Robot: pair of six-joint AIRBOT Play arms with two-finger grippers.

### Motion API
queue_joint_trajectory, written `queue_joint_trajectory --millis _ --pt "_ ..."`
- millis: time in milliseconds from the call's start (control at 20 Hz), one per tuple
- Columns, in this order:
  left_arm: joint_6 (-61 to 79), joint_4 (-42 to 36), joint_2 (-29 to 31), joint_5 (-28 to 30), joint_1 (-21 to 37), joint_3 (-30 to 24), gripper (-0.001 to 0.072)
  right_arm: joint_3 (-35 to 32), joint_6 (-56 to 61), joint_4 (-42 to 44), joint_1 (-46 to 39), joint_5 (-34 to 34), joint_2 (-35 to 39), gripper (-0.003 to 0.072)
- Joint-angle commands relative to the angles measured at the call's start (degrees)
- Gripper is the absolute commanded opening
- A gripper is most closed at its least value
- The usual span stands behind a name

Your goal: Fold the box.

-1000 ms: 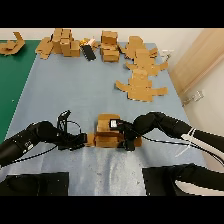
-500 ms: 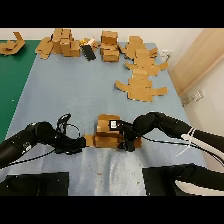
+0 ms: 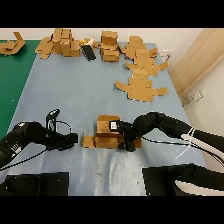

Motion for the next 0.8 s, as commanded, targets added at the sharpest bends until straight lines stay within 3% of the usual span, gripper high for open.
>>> queue_joint_trajectory --millis 0,150,400,750 --pt "0.31 -0.11 0.37 4.11 0.61 -0.50 0.0009 0.04 -3.54 0.02 0.04 0.20 0.04 0.0412" --pt "0.76 -1.18 0.35 5.42 0.59 -0.96 0.0009 0.09 -3.52 0.02 0.04 1.36 0.04 0.0412" --pt "2.89 -9.62 0.35 10.99 -1.44 -5.27 0.0009 0.15 -3.54 0.17 0.04 1.55 0.04 0.0412" --pt "0.26 -11.04 -2.29 15.19 -4.52 -6.56 0.0009 0.15 -3.52 0.48 0.07 1.49 0.04 0.0412"
